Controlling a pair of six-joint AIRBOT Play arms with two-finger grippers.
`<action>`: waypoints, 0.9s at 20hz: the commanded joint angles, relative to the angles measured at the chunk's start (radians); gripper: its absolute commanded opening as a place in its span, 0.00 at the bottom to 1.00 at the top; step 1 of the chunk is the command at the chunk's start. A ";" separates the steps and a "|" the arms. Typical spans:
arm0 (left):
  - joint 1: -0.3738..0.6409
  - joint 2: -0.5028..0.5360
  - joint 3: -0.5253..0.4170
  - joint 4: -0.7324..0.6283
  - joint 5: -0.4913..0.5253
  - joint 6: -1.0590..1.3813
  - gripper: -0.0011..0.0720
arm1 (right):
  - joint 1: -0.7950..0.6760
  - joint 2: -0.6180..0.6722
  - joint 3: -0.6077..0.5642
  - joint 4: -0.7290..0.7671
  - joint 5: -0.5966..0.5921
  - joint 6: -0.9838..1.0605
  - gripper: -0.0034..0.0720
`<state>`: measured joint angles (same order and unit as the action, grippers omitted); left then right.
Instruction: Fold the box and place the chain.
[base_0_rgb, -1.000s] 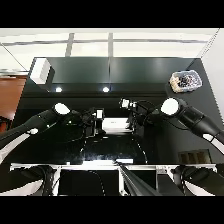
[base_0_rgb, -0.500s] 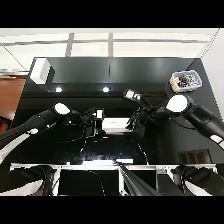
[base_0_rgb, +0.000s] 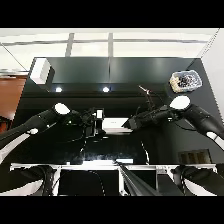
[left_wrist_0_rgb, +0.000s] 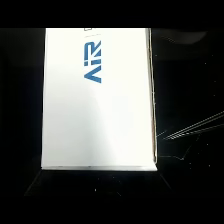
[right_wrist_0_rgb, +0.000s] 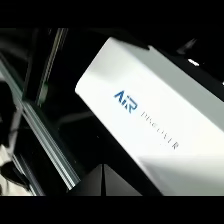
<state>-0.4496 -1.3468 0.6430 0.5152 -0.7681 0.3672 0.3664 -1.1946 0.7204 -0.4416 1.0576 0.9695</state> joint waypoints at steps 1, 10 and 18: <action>0.000 0.000 0.000 0.000 0.000 0.000 0.51 | -0.003 -0.094 -0.011 0.119 -0.061 0.018 0.06; 0.000 0.000 0.000 0.000 0.001 0.000 0.51 | 0.002 -0.186 -0.013 0.040 -0.129 0.063 0.07; 0.001 0.000 0.000 0.000 0.001 0.000 0.51 | -0.029 -0.110 0.012 0.052 -0.004 0.006 0.07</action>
<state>-0.4496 -1.3468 0.6430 0.5140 -0.7650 0.3676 0.3611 -1.3491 0.7158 -0.3939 0.9619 0.9943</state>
